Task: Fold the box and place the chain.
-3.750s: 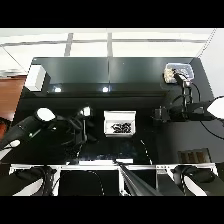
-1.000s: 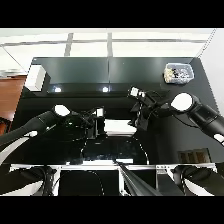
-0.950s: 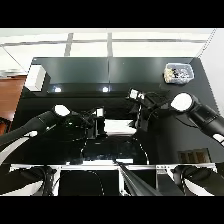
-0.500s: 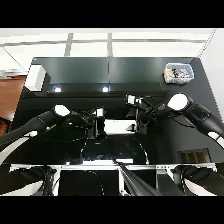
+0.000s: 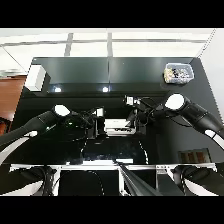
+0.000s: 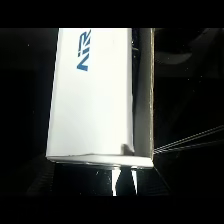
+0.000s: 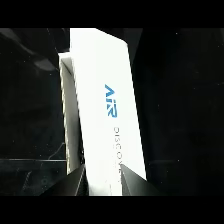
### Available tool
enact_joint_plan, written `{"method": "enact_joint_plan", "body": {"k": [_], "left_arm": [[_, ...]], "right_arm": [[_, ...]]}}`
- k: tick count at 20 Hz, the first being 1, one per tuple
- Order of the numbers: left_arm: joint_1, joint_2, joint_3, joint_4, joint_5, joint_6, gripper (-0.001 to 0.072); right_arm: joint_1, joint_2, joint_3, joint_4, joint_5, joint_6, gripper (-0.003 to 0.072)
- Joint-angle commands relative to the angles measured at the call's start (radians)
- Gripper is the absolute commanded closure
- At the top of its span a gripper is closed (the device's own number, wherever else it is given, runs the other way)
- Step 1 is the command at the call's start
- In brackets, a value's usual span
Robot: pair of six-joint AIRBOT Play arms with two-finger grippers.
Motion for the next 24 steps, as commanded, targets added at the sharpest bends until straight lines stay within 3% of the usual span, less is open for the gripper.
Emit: {"method": "enact_joint_plan", "body": {"k": [1, 5, 6, 15, 17, 24], "left_arm": [[0.000, 0.000, 0.001, 0.000, 0.000, 0.000, 0.0377], [0.000, 0.000, 0.001, 0.000, 0.000, 0.000, 0.0376], [0.000, 0.000, 0.001, 0.000, 0.000, 0.000, 0.0376], [0.000, 0.000, 0.001, 0.000, 0.000, 0.000, 0.0376], [0.000, 0.000, 0.001, 0.000, 0.000, 0.001, 0.0376], [0.000, 0.000, 0.001, 0.000, 0.000, 0.000, 0.0376]], "right_arm": [[0.001, -0.001, -0.001, -0.006, 0.008, 0.000, 0.0448], [0.007, -0.001, -0.001, -0.039, 0.016, 0.000, 0.0446], [0.011, -0.001, -0.001, -0.041, 0.016, 0.000, 0.0409], [0.016, -0.001, -0.001, -0.053, 0.016, 0.000, 0.0408], [0.016, -0.001, -0.001, -0.053, 0.016, 0.001, 0.0313], [0.016, -0.008, -0.034, -0.061, 0.015, 0.004, 0.0313]]}}
